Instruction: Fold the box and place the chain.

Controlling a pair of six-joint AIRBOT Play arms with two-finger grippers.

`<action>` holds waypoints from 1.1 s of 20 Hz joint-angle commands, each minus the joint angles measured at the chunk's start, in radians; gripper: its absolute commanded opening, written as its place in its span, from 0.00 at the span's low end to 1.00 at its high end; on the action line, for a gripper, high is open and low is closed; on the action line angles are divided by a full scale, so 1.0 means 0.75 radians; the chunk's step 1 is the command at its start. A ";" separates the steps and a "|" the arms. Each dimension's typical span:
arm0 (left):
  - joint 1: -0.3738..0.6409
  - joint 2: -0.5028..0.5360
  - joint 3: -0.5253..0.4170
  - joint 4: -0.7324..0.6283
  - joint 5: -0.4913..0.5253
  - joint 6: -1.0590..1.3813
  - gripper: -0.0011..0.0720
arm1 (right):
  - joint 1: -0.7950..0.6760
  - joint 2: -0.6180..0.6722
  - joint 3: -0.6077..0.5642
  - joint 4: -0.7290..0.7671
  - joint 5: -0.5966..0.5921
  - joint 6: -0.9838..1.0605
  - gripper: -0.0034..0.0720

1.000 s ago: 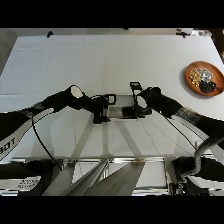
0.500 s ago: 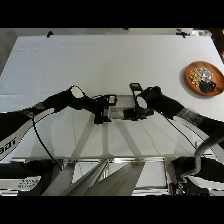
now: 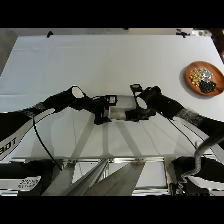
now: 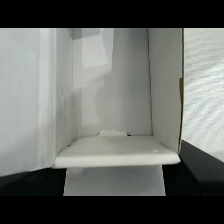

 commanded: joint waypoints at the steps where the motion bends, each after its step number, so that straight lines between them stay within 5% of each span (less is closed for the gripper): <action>1: 0.002 0.001 0.001 -0.001 0.001 -0.005 0.58 | 0.000 -0.001 0.000 -0.003 0.076 0.014 0.34; 20: 0.002 0.001 0.001 -0.001 0.001 -0.005 0.58 | 0.011 -0.132 0.086 0.004 0.028 0.179 0.29; 22: 0.002 0.001 0.001 -0.002 0.001 -0.005 0.58 | 0.011 -0.146 0.086 0.004 0.013 0.180 0.18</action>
